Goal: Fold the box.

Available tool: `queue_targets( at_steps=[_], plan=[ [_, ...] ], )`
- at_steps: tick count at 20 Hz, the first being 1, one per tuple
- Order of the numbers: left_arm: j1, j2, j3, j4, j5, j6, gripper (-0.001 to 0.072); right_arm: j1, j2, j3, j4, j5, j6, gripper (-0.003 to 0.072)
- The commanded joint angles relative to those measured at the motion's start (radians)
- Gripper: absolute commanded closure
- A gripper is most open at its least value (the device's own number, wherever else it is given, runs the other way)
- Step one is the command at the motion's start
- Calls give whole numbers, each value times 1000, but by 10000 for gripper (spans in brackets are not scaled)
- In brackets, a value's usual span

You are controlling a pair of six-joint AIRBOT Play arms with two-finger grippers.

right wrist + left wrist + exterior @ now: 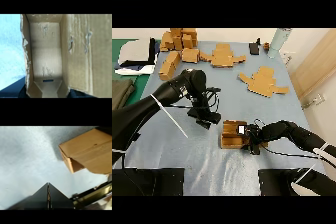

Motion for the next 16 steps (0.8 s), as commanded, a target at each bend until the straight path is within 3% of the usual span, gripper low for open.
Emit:
queue_targets(
  at_steps=[1,4,7,10,12,14,15,16],
  plan=[
    [55,0,-21,27,111,410,697,0,0,0,0,0,0,195],
    [56,5,-111,-101,265,736,698,0,0,0,0,0,0,195],
    [54,39,-279,-290,383,969,700,0,0,0,0,0,0,195],
    [19,132,-434,-288,571,1097,700,0,0,0,0,0,0,195],
    [23,210,-518,-360,670,1254,700,0,0,0,0,0,0,195],
    [40,253,-594,-481,668,1526,694,0,0,0,0,0,0,195],
    [42,257,-627,-552,650,1656,421,0,0,0,0,0,0,195],
    [41,256,-662,-631,657,1757,9,0,0,0,0,0,0,195]
  ],
)
